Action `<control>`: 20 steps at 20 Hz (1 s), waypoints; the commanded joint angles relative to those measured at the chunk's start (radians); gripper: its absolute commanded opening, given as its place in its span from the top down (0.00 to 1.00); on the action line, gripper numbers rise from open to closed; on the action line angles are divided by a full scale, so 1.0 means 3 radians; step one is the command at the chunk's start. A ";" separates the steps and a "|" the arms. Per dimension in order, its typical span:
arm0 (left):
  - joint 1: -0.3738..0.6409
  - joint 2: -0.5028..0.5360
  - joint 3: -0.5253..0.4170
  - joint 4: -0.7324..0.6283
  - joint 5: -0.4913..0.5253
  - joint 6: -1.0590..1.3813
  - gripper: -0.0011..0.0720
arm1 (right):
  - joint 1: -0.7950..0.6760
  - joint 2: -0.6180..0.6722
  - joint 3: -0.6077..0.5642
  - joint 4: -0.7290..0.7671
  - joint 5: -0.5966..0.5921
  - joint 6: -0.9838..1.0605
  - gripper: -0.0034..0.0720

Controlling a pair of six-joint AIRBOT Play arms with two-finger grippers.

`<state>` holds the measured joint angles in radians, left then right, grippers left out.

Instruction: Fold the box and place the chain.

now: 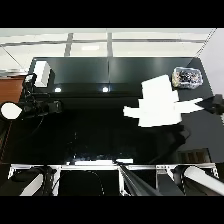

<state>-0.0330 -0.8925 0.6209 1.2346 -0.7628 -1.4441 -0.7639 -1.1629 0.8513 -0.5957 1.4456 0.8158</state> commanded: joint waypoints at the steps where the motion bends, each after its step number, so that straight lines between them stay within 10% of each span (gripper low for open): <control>1: -0.0003 -0.0036 -0.0004 -0.0151 0.0159 0.0003 0.01 | 0.0660 0.1076 -0.1072 0.0607 -0.0931 -0.0014 0.93; 10: -0.0075 -0.0629 0.0033 -0.2131 0.0212 0.1357 0.01 | 0.3092 0.1498 -0.1884 0.0649 -0.3128 0.0404 0.93; 20: -0.0225 -0.2324 0.1045 -0.2719 -0.1395 0.2406 0.01 | 0.3419 0.1283 -0.1884 0.0584 -0.3014 0.0398 0.93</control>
<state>-0.0795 -1.4643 0.8528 0.4694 -1.0241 -0.8383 0.2417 -0.7692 0.2871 -0.4091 0.5449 0.9352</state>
